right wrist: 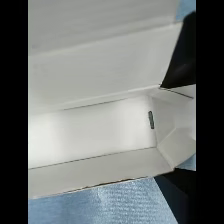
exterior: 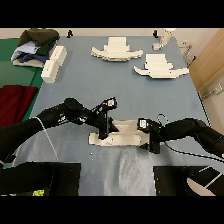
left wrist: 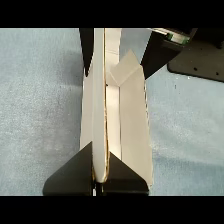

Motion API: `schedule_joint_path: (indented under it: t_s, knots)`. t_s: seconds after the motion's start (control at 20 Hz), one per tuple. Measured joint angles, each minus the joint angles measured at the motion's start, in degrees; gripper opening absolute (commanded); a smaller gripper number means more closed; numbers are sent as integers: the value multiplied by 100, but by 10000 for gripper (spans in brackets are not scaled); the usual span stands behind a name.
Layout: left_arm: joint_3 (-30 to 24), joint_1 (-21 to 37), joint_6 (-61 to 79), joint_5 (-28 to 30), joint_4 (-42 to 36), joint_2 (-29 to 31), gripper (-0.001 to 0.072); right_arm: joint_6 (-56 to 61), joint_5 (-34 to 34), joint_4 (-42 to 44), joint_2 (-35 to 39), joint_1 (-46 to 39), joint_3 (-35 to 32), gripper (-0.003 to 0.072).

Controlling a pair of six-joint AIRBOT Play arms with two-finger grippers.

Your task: Fold the box.

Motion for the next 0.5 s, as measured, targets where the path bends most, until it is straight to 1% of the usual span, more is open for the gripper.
schedule_joint_path:
  t_s: [0.15, 0.25, 0.5]
  knots:
    - [0, 0, 0, 2, 0, 0, 13, -155, 83, 61, -9, 20, -52, 700]
    - [0, 0, 0, 2, 0, 0, 13, -240, 118, 90, -26, 26, -68, 645]
    - [0, 0, 0, 2, 0, 0, 13, -387, 216, 146, -140, 37, -79, 643]
